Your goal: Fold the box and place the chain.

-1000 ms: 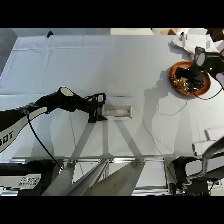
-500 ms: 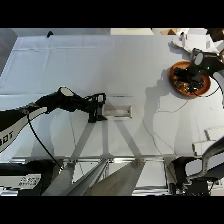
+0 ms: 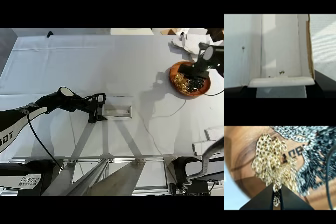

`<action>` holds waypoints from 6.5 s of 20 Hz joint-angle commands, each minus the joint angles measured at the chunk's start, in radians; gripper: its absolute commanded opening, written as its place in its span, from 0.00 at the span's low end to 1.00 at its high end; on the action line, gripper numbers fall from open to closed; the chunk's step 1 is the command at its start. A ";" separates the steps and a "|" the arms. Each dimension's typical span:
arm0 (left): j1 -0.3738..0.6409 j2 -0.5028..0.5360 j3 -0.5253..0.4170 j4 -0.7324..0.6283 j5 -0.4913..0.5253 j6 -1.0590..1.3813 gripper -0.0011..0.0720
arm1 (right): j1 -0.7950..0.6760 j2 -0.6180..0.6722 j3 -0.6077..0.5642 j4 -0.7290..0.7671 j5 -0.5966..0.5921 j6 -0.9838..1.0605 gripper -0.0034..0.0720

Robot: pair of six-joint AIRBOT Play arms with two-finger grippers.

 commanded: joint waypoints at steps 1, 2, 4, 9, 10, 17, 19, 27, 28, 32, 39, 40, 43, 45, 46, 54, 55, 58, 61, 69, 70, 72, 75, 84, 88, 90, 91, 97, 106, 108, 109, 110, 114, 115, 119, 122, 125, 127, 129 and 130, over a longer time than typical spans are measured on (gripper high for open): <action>0.000 -0.001 0.000 0.000 0.000 0.000 0.32 | 0.018 0.096 0.000 -0.005 0.119 -0.084 0.05; 0.000 -0.001 0.000 0.000 0.000 0.000 0.32 | 0.032 0.125 0.000 -0.017 0.165 -0.105 0.05; 0.000 -0.001 0.000 0.000 0.000 -0.001 0.32 | 0.067 0.202 0.000 -0.048 0.235 -0.126 0.05; 0.000 -0.001 0.000 0.000 0.000 0.000 0.32 | 0.158 0.410 -0.005 -0.045 0.362 -0.126 0.05; 0.000 -0.001 0.000 0.000 0.000 0.000 0.32 | 0.174 0.444 -0.006 -0.048 0.385 -0.126 0.05; 0.000 -0.001 0.000 0.000 0.000 0.000 0.32 | 0.364 0.662 -0.078 -0.028 0.462 -0.090 0.05; 0.000 -0.001 0.000 0.000 0.000 -0.001 0.32 | 0.453 0.696 -0.082 -0.018 0.463 -0.050 0.05; 0.000 -0.001 0.000 0.000 0.000 -0.001 0.32 | 0.694 0.694 -0.082 -0.018 0.398 0.053 0.05; 0.000 -0.001 0.000 0.000 0.000 -0.001 0.32 | 0.708 0.694 -0.082 -0.018 0.397 0.057 0.05; 0.000 -0.001 0.000 0.000 0.000 -0.001 0.32 | 0.771 0.694 -0.096 -0.027 0.397 0.056 0.05; 0.000 -0.001 0.000 0.000 0.000 -0.001 0.33 | 0.902 0.681 -0.253 -0.028 0.233 0.105 0.05; 0.000 -0.001 0.000 0.000 0.000 -0.001 0.32 | 0.909 0.666 -0.255 -0.026 0.206 0.111 0.05; 0.000 -0.001 0.000 0.000 0.000 -0.001 0.32 | 0.915 0.604 -0.255 0.011 0.146 0.112 0.05; 0.000 -0.001 0.000 0.000 0.000 -0.001 0.32 | 0.915 0.556 -0.255 0.047 0.127 0.111 0.05; 0.000 -0.001 0.000 0.000 0.000 -0.001 0.32 | 0.915 0.534 -0.255 0.064 0.114 0.111 0.05; 0.000 -0.001 0.000 0.000 0.000 -0.001 0.32 | 0.915 0.431 -0.255 0.156 -0.040 0.108 0.05; 0.000 -0.001 0.000 0.000 0.000 -0.001 0.32 | 0.915 0.418 -0.255 0.163 -0.045 0.108 0.05; 0.000 -0.001 0.000 0.000 0.000 -0.001 0.32 | 0.915 0.381 -0.255 0.181 -0.064 0.107 0.05; 0.000 -0.001 0.000 0.000 0.000 -0.001 0.32 | 0.915 0.339 -0.255 0.213 -0.089 0.102 0.05; 0.000 -0.001 0.000 0.000 0.000 -0.001 0.32 | 0.958 0.249 -0.255 0.198 -0.202 0.104 0.05; 0.000 -0.001 0.000 0.000 0.000 -0.001 0.32 | 0.958 0.235 -0.255 0.199 -0.196 0.104 0.05; 0.000 -0.001 0.000 0.000 0.000 -0.001 0.32 | 0.958 0.210 -0.255 0.187 -0.189 0.105 0.05; 0.000 -0.001 0.000 0.000 0.000 -0.001 0.32 | 0.958 0.204 -0.255 0.167 -0.203 0.111 0.12; 0.000 -0.001 0.000 0.000 0.000 -0.001 0.32 | 0.957 0.338 -0.254 0.011 -0.141 0.061 0.35; 0.000 -0.001 0.000 0.000 0.000 -0.001 0.32 | 0.949 0.488 -0.254 -0.334 0.066 0.047 0.37; 0.000 -0.001 0.000 0.000 0.000 0.000 0.32 | 0.889 0.531 -0.254 -0.370 0.161 0.052 0.46; 0.000 -0.001 0.000 0.000 0.000 -0.001 0.32 | 0.848 0.538 -0.255 -0.362 0.193 0.069 0.47; 0.000 -0.001 0.000 0.000 0.000 -0.001 0.32 | 0.603 0.522 -0.255 -0.254 0.192 0.132 0.82; 0.000 -0.001 0.000 0.000 0.000 -0.001 0.32 | 0.426 0.291 -0.256 -0.122 0.088 0.277 0.82; 0.000 -0.001 0.000 0.000 0.000 -0.001 0.32 | 0.423 0.226 -0.256 -0.134 0.026 0.341 0.82; 0.000 -0.001 0.000 0.000 0.000 -0.001 0.32 | 0.414 0.191 -0.256 -0.130 0.011 0.377 0.82; 0.000 -0.001 0.000 0.000 0.000 -0.001 0.33 | 0.401 0.161 -0.256 -0.131 0.011 0.409 0.82; 0.000 -0.001 0.000 0.000 0.000 -0.001 0.33 | 0.331 0.089 -0.256 -0.132 0.011 0.486 0.82; 0.000 -0.001 0.000 0.000 0.000 -0.001 0.33 | 0.313 0.079 -0.256 -0.130 0.000 0.485 0.82; 0.000 -0.001 0.000 0.000 0.000 -0.001 0.32 | 0.257 0.040 -0.256 -0.121 -0.029 0.472 0.82; 0.000 -0.001 0.000 0.000 0.000 -0.001 0.32 | 0.229 0.027 -0.256 -0.047 -0.132 0.406 0.81; 0.000 -0.001 0.000 0.000 0.000 -0.001 0.32 | 0.223 0.021 -0.256 0.040 -0.179 0.369 0.73; 0.000 -0.001 0.000 0.000 0.000 -0.001 0.32 | 0.223 0.005 -0.256 0.043 -0.151 0.368 0.71; 0.000 -0.001 0.000 0.000 0.000 -0.001 0.32 | 0.223 -0.002 -0.256 0.040 -0.128 0.352 0.54; 0.000 -0.001 0.000 0.000 0.000 -0.001 0.32 | 0.223 -0.002 -0.256 0.037 -0.128 0.330 0.45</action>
